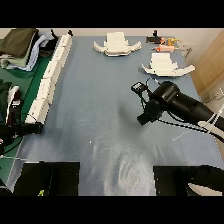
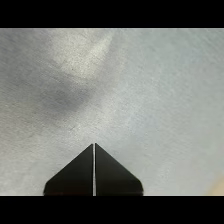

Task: Fold the box.

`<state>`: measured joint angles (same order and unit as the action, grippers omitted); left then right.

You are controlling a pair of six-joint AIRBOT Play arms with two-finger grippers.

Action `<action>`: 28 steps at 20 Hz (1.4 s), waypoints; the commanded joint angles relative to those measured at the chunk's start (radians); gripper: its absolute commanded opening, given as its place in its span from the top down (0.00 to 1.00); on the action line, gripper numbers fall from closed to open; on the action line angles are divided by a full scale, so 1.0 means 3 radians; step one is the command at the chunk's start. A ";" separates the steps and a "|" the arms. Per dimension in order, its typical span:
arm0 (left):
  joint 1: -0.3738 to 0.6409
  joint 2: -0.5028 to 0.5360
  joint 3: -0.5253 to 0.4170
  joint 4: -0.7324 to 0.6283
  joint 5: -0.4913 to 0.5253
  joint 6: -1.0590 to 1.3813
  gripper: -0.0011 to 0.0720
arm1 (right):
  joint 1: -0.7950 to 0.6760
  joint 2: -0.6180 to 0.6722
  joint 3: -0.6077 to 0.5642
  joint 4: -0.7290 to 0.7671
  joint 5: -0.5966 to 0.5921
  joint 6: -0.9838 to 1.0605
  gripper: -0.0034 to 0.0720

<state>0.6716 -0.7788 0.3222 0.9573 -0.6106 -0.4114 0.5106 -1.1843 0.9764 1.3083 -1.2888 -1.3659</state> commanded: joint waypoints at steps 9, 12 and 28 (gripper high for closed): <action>0.0004 -0.0003 0.0001 -0.0039 -0.0066 -0.0027 0.07 | 0.0000 -0.0003 0.0004 0.0001 0.0001 0.0000 0.94; 0.0005 -0.0003 0.0001 -0.0048 -0.0065 -0.0025 0.07 | 0.0000 -0.0003 0.0004 0.0001 0.0001 0.0000 0.94; 0.0000 0.1265 0.0586 0.0758 -0.2083 -0.1512 0.07 | 0.0000 -0.0003 0.0004 0.0001 0.0001 0.0000 0.94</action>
